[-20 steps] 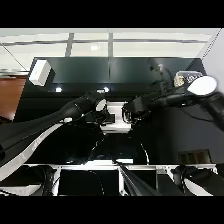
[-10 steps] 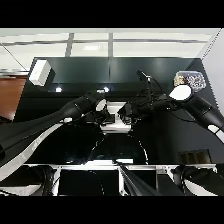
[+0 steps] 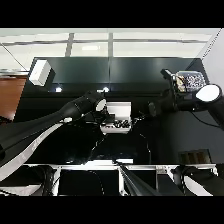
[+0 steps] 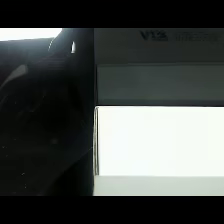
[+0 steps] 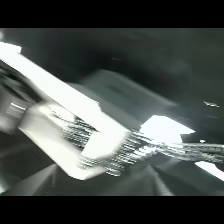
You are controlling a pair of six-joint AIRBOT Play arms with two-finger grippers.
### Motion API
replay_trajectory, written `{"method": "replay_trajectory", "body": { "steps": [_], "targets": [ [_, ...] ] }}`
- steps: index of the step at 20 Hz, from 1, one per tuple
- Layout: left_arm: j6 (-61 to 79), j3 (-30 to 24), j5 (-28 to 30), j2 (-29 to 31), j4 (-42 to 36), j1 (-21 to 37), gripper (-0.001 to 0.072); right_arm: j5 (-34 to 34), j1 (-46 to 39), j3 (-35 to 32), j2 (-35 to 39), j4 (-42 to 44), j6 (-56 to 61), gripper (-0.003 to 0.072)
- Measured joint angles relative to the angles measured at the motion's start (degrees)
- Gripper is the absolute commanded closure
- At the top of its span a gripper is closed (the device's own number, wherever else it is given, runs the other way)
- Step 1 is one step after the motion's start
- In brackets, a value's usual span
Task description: Fold the box and place the chain.
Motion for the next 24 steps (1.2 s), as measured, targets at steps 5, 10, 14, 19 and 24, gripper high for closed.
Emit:
{"method": "replay_trajectory", "body": {
  "steps": [5,10,14,19,24],
  "targets": [
    [0.0,0.0,-0.9,0.0,0.0,0.0,0.0683,-14.4,1.6,-9.9,0.6,-3.9,-24.2,-0.0022],
    [0.1,0.0,-1.2,0.0,0.0,0.0,0.0682,-24.2,3.5,-13.2,-4.7,-0.4,-49.3,-0.0020],
    [0.1,0.0,-1.3,0.0,0.0,0.0,0.0682,-26.5,3.8,-13.4,-7.5,2.5,-58.0,-0.0020],
    [0.1,0.0,-1.2,0.0,0.0,0.0,0.0682,-27.2,3.9,-13.1,-10.4,6.1,-61.0,-0.0019],
    [0.1,0.0,-1.1,0.0,0.0,0.0,0.0682,-27.5,3.9,-13.0,-11.4,7.6,-60.9,0.0214]
  ]
}}
